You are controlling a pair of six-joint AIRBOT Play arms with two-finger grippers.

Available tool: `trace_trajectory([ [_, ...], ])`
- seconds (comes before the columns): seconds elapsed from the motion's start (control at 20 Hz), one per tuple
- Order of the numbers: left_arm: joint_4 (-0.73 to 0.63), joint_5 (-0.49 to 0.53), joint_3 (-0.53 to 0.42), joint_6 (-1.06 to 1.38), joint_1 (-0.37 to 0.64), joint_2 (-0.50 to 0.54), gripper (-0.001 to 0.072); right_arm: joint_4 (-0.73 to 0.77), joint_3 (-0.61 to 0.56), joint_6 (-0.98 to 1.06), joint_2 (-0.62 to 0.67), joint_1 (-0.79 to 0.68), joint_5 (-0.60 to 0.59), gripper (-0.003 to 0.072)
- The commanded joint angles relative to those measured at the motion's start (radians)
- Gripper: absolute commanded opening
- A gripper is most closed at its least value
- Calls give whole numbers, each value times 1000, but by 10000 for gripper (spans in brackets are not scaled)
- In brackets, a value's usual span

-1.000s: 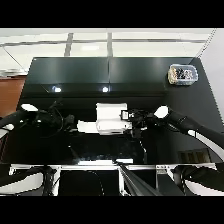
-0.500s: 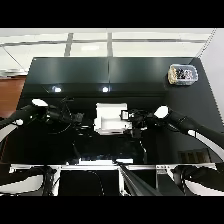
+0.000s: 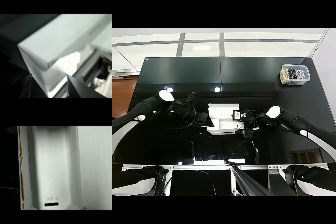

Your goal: Fold the box and place the chain.

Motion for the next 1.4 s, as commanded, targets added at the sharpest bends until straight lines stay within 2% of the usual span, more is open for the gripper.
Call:
trace_trajectory([
  [0.0, 163, 24, 71, -234, -81, 0, 486, 0, 0, 0, 0, 0, 0, 16],
  [0.05, 190, 27, 80, -276, -99, 0, 456, 0, 0, 0, 0, 0, 0, 16],
  [0.1, 208, 30, 88, -300, -114, 0, 381, 0, 0, 0, 0, 0, 0, 16],
  [0.15, 226, 29, 96, -328, -129, 0, 344, 0, 0, 0, 0, 0, 0, 16],
  [0.5, 407, 43, 121, -568, -214, 0, 343, 0, 0, 0, 0, 0, 0, 16],
  [0.75, 563, 107, 126, -772, -287, 0, 343, 0, 0, 0, 0, 0, 0, 16],
  [1.0, 699, 103, 170, -922, -374, -18, 343, 0, 0, 0, 0, 0, 0, 16],
  [1.25, 709, 84, 190, -956, -420, -64, 341, 0, 0, 0, 0, 0, 0, 16],
  [1.3, 711, 85, 190, -956, -420, -63, 281, 0, 0, 0, 0, 0, 0, 16],
  [1.35, 711, 84, 192, -956, -419, -63, 268, 0, 0, 0, 0, 0, 0, 16],
])
